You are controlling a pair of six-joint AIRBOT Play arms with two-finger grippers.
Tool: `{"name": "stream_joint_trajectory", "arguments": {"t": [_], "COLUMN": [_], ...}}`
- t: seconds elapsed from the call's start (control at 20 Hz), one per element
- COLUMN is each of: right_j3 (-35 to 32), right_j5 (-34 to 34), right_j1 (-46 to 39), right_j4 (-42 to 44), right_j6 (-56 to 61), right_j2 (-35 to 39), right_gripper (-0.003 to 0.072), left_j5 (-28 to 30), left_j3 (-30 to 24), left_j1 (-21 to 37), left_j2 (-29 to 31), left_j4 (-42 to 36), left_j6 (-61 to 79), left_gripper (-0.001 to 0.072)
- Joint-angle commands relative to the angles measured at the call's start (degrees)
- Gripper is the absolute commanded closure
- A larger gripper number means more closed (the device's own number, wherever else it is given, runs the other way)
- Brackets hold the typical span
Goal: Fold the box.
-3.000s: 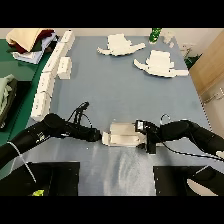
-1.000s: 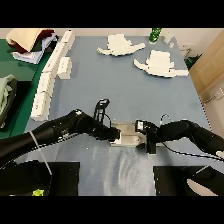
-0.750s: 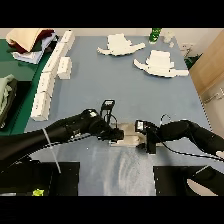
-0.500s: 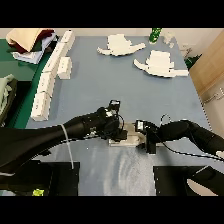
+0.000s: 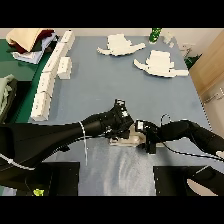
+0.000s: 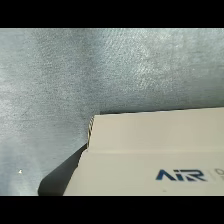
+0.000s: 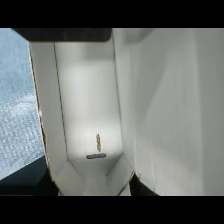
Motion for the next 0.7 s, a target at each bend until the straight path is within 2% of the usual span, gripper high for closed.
{"name": "stream_joint_trajectory", "arguments": {"t": [0.0,0.2,0.25,0.3,0.35,0.55,0.65], "right_j3": [0.0,0.0,0.0,0.0,0.0,0.0,0.0], "right_j5": [0.0,0.0,0.0,0.0,0.0,0.0,0.0], "right_j1": [0.0,0.0,0.0,0.0,0.0,0.0,0.0], "right_j4": [0.1,0.1,0.1,0.1,0.1,0.1,0.1], "right_j6": [-0.1,-0.1,-0.1,-0.1,-0.1,-0.1,-0.1], "right_j2": [0.0,0.0,0.0,0.0,0.0,0.0,0.0], "right_gripper": [0.0282,0.0282,0.0282,0.0282,0.0282,0.0282,0.0282], "left_j5": [-0.6,-0.6,-0.6,-0.6,-0.7,-1.1,-3.6], "left_j3": [0.6,0.6,0.6,0.6,0.6,0.7,1.2], "left_j1": [-0.3,-0.7,-0.7,-0.6,-0.6,-0.6,-0.6], "left_j2": [-0.5,-0.5,-0.5,-0.5,-0.5,0.0,0.8], "left_j4": [0.1,-0.2,-0.4,-0.4,-0.7,-1.4,-1.4], "left_j6": [-0.5,-0.5,-0.5,-0.5,-0.9,-1.2,-1.1], "left_gripper": [0.0695,0.0694,0.0646,0.0341,0.0121,0.011,0.011]}}
